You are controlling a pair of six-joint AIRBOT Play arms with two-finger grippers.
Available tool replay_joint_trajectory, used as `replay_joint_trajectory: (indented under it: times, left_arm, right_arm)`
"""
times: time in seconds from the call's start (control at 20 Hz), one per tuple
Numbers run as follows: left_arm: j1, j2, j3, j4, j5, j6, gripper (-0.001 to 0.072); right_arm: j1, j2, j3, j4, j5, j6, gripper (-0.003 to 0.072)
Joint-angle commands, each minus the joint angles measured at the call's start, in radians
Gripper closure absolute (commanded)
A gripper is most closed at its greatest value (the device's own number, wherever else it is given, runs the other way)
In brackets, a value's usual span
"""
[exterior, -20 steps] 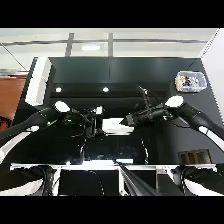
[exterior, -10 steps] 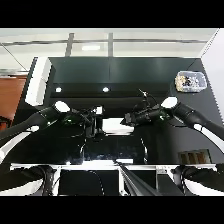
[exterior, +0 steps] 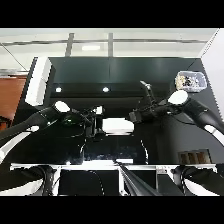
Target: Fold the box and place the chain.
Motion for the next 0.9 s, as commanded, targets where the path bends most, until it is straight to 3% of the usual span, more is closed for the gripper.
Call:
replay_joint_trajectory:
  times: [0.0,0.15,0.4,0.45,0.5,0.65,0.85]
  left_arm:
    - [0.0,-0.001,0.0,0.0,0.0,0.001,0.0243]
    - [-0.001,-0.001,0.0,-0.003,0.003,0.001,0.0243]
    - [-0.001,-0.001,0.001,-0.003,0.002,0.001,0.0218]
    - [0.0,0.0,0.001,-0.002,-0.009,0.0,0.006]
    - [0.0,0.0,0.001,0.002,-0.018,0.0,-0.001]
    - [0.004,0.025,0.001,0.053,-0.037,-0.057,-0.001]
    - [0.005,0.151,0.003,0.216,-0.063,-0.237,-0.001]
  right_arm:
    - [-0.027,0.14,0.057,-0.299,-0.067,0.113,0.0679]
    - [-0.041,0.191,0.057,-0.486,-0.09,0.186,0.0679]
    - [-0.042,0.19,0.053,-0.499,-0.077,0.219,0.0679]
    - [-0.042,0.19,0.053,-0.498,-0.077,0.222,0.0678]
    - [-0.038,0.19,0.053,-0.495,-0.077,0.221,0.0678]
    - [-0.032,0.19,0.053,-0.496,-0.076,0.222,0.0678]
    - [-0.084,0.191,0.053,-0.518,-0.056,0.231,0.0678]
